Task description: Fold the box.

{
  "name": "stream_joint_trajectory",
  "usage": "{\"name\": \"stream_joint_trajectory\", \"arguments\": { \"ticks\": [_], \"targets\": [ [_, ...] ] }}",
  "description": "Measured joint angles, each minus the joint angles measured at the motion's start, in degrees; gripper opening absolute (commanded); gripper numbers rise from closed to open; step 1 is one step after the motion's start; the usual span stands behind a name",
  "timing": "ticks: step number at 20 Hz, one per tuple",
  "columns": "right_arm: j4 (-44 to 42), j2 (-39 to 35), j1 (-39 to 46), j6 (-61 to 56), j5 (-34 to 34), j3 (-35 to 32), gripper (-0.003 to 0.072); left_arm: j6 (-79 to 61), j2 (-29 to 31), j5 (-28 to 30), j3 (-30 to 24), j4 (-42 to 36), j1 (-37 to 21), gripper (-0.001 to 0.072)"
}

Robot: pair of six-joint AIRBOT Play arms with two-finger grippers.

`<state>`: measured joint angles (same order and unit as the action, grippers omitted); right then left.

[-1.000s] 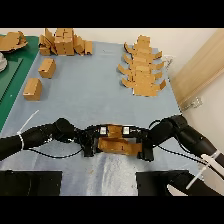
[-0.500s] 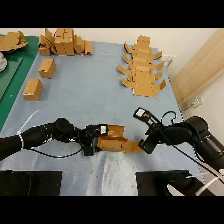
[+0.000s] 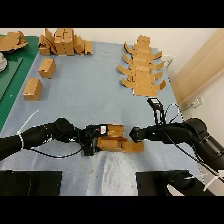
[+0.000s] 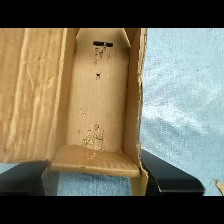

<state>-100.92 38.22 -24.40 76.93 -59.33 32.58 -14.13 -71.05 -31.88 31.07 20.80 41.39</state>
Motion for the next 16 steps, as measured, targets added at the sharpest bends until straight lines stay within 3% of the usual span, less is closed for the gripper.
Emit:
{"name": "stream_joint_trajectory", "arguments": {
  "ticks": [1, 2, 7, 16],
  "targets": [
    [-0.6, 0.1, 0.0, -0.6, 0.5, 0.0, 0.0175, 0.0, 0.0, 0.0, 0.0, 0.0, 0.0, 0.0452],
    [-2.0, 0.2, 0.0, -1.1, 0.7, 0.0, 0.0003, 0.0, 0.0, 0.0, 0.0, 0.0, 0.0, 0.0452],
    [-17.1, 0.2, -3.1, 4.3, 0.2, -0.3, 0.0002, 0.0, 0.0, 0.0, 0.0, 0.0, 0.0, 0.0452],
    [-27.0, 7.6, -4.1, 13.7, 7.9, -0.5, 0.0002, 0.0, 0.0, 0.0, 0.0, 0.0, 0.0, 0.0452]
  ]
}}
